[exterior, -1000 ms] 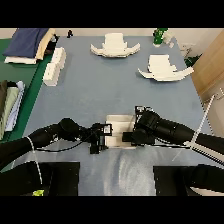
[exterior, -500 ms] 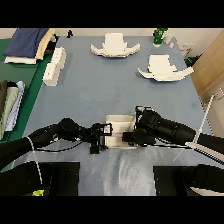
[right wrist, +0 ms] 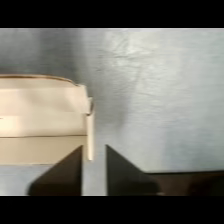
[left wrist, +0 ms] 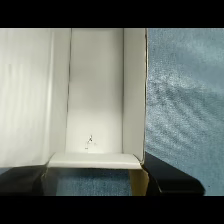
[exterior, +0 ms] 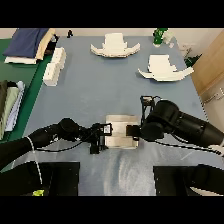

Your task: Fold the box.

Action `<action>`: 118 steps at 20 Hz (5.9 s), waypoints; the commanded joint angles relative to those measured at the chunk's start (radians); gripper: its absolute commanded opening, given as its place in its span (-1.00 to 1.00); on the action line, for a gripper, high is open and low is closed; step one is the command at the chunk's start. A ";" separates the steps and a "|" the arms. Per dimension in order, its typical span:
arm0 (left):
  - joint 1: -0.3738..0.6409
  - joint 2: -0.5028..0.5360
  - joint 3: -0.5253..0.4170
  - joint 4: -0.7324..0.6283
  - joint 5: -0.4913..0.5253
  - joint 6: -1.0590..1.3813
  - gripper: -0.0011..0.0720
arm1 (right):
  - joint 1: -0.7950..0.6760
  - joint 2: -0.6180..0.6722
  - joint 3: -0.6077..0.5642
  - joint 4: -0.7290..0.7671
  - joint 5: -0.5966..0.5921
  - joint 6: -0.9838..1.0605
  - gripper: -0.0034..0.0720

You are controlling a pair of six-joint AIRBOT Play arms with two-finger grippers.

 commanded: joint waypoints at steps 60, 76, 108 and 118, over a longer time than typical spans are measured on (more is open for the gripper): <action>0.001 0.000 0.000 0.000 0.000 0.000 0.25 | 0.035 0.121 -0.300 0.301 0.760 -2.010 0.47; 0.001 0.000 0.000 0.000 0.000 0.000 0.25 | 0.040 0.116 -0.300 0.252 0.798 -2.007 0.18; 0.001 0.000 0.000 0.000 0.000 0.000 0.25 | 0.114 0.351 -0.660 0.668 1.311 -1.367 -0.90; 0.001 0.000 0.000 0.000 0.000 0.000 0.25 | 0.147 0.210 -0.685 0.667 1.296 -1.297 -0.90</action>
